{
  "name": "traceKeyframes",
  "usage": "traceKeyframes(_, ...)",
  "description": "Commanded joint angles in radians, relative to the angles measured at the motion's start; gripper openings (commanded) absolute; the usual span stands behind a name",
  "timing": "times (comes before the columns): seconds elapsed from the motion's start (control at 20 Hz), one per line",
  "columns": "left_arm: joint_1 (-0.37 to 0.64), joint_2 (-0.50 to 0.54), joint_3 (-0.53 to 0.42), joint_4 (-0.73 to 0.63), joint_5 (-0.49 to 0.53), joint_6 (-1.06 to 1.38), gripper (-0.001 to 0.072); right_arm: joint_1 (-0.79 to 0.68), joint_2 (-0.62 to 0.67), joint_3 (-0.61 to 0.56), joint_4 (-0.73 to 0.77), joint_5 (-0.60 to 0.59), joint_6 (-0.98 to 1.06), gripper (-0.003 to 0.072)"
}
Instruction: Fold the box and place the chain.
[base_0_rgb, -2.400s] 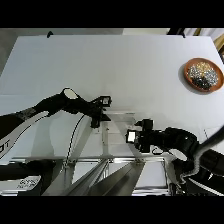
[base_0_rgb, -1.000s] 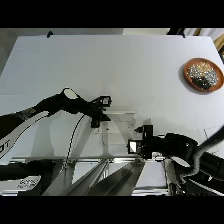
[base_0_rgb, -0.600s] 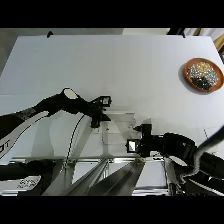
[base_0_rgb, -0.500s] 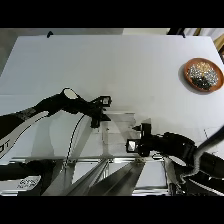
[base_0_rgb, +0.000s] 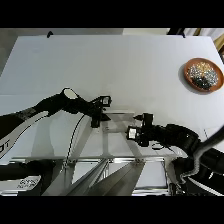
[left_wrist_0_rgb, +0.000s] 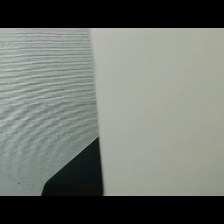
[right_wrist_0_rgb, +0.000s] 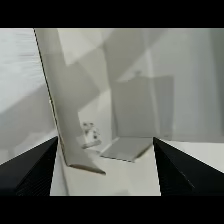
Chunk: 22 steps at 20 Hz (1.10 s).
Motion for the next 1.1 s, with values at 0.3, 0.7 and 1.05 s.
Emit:
traceKeyframes(0.3,0.0,-0.001,0.0,0.0,-0.002,0.0,0.0012,-0.056,-0.001,0.034,0.106,0.053,-0.009,0.0642)
traceKeyframes(0.7,0.0,-0.001,0.0,0.001,-0.002,0.0,0.0012,-0.155,-0.001,0.034,0.314,0.109,-0.195,0.0642)
traceKeyframes(1.05,0.0,-0.001,0.0,0.0,-0.002,0.0,0.0012,-0.301,-0.001,0.034,0.47,0.165,-0.507,0.0642)
